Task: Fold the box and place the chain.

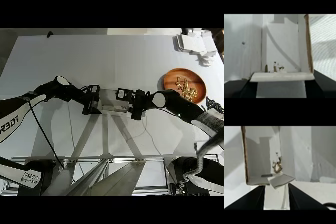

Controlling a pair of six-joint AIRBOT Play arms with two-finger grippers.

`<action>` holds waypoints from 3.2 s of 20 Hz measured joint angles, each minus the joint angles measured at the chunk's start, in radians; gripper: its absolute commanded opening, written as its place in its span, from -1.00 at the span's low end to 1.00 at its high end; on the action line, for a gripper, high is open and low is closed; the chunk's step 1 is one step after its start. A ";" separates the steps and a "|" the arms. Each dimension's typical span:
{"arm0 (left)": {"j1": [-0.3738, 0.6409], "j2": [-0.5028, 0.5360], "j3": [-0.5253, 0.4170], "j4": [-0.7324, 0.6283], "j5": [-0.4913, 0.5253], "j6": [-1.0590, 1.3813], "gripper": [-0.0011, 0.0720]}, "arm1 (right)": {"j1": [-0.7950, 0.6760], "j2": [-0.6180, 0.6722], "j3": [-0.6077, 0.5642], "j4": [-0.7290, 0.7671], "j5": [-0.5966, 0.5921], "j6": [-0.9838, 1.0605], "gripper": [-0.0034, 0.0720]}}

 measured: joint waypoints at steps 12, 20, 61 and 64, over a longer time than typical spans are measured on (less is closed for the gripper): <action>0.000 0.000 0.000 0.000 0.000 0.000 -0.58 | 0.000 0.000 0.000 0.053 -0.008 0.000 -0.85; 0.000 0.000 0.000 0.000 0.000 0.001 -0.58 | 0.000 -0.012 0.000 0.088 -0.052 0.000 -0.74; 0.000 0.000 0.000 0.000 0.000 0.000 -0.58 | -0.485 0.160 -0.262 0.377 0.235 0.484 -0.90; 0.000 0.000 0.000 0.000 0.000 0.000 -0.58 | -0.486 0.066 -0.270 0.498 0.230 0.414 -0.90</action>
